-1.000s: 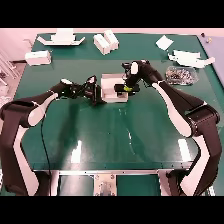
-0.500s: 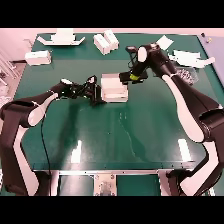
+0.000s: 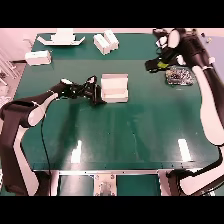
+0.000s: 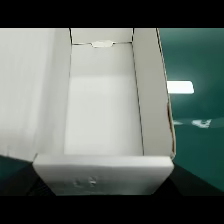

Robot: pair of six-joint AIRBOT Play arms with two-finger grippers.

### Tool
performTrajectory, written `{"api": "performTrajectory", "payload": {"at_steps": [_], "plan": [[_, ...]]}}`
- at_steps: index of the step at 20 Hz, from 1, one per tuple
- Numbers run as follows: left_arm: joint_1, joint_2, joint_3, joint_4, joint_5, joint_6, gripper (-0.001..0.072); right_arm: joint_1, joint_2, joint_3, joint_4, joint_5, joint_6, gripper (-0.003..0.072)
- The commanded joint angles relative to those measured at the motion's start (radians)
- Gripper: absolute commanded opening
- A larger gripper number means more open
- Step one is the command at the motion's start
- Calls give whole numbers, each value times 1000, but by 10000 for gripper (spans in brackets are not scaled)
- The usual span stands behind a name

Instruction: Fold the box and place the chain.

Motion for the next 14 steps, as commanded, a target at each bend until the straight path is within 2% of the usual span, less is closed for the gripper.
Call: {"api": "performTrajectory", "payload": {"at_steps": [1,6,11,14], "plan": [[0,1,1,0,-5,-2,526,-108,13,0,-9,-81,-105,365],[0,1,1,0,-3,-2,525,-256,13,-19,55,-248,-237,365],[0,1,1,0,-3,-2,525,-401,12,-160,313,-480,-422,364],[0,1,1,0,-4,-2,526,-433,6,-233,365,-587,-478,365]]}}
